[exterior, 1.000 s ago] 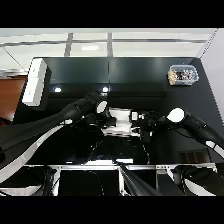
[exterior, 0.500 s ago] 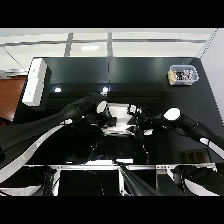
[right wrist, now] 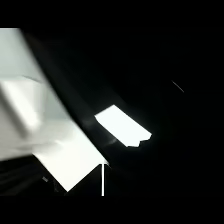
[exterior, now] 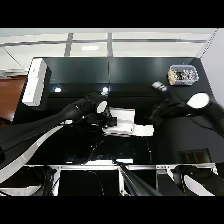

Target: Fold the box and place the chain.

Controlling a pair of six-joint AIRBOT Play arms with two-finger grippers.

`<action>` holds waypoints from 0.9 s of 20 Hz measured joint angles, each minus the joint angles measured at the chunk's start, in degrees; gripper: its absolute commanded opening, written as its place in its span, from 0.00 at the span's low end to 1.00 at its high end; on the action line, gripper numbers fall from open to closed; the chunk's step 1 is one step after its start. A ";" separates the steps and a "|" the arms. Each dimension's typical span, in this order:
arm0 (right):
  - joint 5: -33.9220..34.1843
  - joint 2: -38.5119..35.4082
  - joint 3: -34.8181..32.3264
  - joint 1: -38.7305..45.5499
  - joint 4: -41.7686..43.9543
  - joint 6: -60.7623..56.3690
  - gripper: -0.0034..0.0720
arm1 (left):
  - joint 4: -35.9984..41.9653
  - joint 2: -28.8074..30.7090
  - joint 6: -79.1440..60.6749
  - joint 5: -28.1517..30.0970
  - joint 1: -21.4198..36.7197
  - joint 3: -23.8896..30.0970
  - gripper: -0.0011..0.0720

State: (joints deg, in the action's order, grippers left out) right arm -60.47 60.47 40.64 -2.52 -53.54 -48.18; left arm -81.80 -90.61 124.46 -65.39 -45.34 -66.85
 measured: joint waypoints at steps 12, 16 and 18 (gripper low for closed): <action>-0.09 4.61 -18.62 9.86 17.77 -13.53 0.07 | 0.00 0.00 0.04 0.33 0.00 0.00 0.05; 1.09 7.04 -16.85 4.35 25.22 -8.61 0.07 | 0.02 0.00 0.04 0.35 0.00 0.00 0.05; -0.28 7.52 -14.05 3.32 26.60 -6.78 0.49 | 0.00 0.00 0.07 0.37 0.00 0.00 0.05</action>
State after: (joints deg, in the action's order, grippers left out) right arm -60.75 67.99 26.59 0.80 -26.94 -54.96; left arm -81.80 -90.61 124.53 -65.01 -45.34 -66.85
